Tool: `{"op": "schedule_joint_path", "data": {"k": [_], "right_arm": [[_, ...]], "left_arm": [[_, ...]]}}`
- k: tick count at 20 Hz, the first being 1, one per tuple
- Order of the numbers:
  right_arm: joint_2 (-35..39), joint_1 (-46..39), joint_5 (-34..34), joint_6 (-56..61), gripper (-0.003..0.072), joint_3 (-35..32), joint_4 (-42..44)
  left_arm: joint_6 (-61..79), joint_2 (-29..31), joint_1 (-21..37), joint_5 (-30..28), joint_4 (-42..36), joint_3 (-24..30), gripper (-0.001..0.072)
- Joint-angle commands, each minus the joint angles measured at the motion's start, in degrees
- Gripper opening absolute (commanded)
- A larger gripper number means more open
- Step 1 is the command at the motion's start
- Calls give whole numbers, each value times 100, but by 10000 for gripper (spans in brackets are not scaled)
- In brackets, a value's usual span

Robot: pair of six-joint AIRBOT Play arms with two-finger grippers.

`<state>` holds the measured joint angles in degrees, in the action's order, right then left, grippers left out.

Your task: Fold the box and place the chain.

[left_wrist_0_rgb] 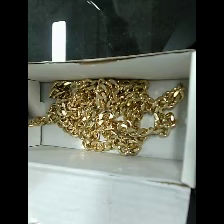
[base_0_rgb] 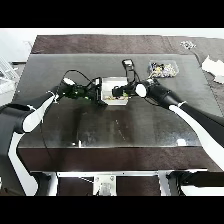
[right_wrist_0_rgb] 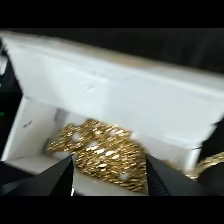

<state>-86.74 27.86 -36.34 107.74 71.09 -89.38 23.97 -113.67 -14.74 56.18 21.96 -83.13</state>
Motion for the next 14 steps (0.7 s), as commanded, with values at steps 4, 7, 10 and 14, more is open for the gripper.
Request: {"op": "schedule_joint_path", "data": {"k": [4, 7, 10, 14], "right_arm": [[271, -1388, -404, 691, 523, -107, -734], [9, -2203, 483, 1309, 523, -334, -656], [-645, -2562, 951, 1353, 523, -153, -249], [-1528, -2562, 914, 1161, 523, 671, -262]], "left_arm": [[2, 4, 2, 2, 0, -2, 488], [2, 4, 2, 0, 0, -2, 488], [2, 4, 2, 0, 0, -2, 488], [2, 4, 2, 4, 0, -2, 488]]}}
